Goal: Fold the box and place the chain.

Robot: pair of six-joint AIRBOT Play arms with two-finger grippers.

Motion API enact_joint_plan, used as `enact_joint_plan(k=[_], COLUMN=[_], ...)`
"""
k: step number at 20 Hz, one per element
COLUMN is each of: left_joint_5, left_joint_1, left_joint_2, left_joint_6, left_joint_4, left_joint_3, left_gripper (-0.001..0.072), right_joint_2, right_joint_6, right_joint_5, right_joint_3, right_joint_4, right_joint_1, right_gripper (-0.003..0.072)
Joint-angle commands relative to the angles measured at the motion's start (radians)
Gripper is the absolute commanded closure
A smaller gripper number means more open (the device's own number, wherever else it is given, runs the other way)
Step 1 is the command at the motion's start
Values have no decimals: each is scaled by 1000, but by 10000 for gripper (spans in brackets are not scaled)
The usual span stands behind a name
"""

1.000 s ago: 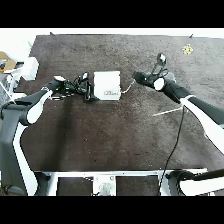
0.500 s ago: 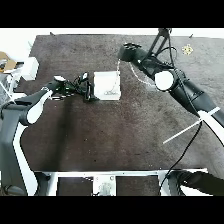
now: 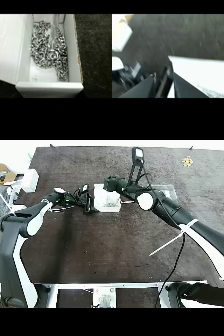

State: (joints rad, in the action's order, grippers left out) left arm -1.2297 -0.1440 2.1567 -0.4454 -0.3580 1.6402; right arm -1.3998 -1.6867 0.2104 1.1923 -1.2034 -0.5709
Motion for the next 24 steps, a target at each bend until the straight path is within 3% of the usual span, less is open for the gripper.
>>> enact_joint_plan(k=[1,5,8,12,18,23,24], left_joint_5=[0,0,0,0,0,0,0], left_joint_1=[0,0,0,0,0,-1,0], left_joint_2=[0,0,0,0,0,0,0], left_joint_6=[0,0,0,0,0,0,0], left_joint_4=[0,0,0,0,0,0,0], left_joint_3=[0,0,0,0,0,0,0], left_gripper=[186,186,186,186,186,186,186], right_joint_2=[-7,0,-9,-108,-229,-290,-294], right_joint_6=[-8,-10,-42,-94,-94,-85,-79], right_joint_5=[108,265,259,201,-14,-27,-28], right_joint_3=[-31,-36,-92,-140,-137,-99,-81], right_joint_4=[-55,-134,-136,-116,-8,29,30], right_joint_1=[47,206,345,451,454,441,430], right_gripper=[430,430,429,428,428,435,651])
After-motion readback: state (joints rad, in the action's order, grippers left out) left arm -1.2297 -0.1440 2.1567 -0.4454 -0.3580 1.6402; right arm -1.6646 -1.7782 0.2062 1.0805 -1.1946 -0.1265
